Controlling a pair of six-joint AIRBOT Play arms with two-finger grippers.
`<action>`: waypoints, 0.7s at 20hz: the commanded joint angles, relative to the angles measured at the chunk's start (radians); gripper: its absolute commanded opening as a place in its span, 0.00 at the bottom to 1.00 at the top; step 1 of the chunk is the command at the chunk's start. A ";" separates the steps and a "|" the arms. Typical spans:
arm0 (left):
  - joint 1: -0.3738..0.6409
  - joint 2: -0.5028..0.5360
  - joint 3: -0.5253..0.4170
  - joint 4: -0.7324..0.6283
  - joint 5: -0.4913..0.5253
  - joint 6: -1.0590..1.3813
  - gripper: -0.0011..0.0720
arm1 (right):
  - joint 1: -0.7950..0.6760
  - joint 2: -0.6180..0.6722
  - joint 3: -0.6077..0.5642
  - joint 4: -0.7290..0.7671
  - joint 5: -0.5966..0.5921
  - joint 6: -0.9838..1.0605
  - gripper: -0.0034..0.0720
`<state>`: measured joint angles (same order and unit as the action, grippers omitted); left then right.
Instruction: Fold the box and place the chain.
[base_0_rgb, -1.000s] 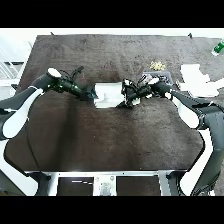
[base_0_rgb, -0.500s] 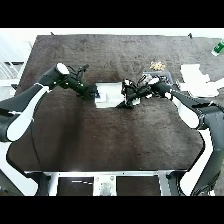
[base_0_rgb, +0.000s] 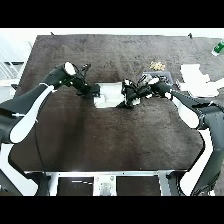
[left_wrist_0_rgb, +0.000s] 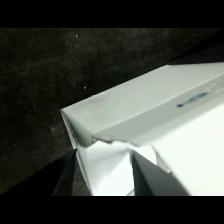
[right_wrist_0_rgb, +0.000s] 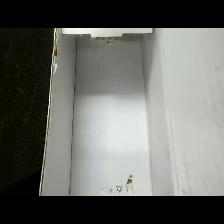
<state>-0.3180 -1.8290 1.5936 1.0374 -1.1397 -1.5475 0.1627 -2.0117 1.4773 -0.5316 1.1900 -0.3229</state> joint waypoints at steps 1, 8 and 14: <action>-0.025 -0.010 0.016 0.060 0.012 -0.070 0.56 | 0.000 0.000 0.000 0.000 0.000 0.000 0.81; -0.067 -0.025 0.018 0.129 0.020 -0.157 0.56 | 0.000 0.000 0.000 0.000 0.000 0.000 0.81; -0.069 -0.070 0.100 0.173 -0.039 -0.205 0.56 | 0.000 0.000 0.000 0.000 0.000 0.000 0.81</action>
<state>-0.3843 -1.8706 1.6444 1.1782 -1.1339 -1.7191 0.1627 -2.0117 1.4773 -0.5316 1.1900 -0.3229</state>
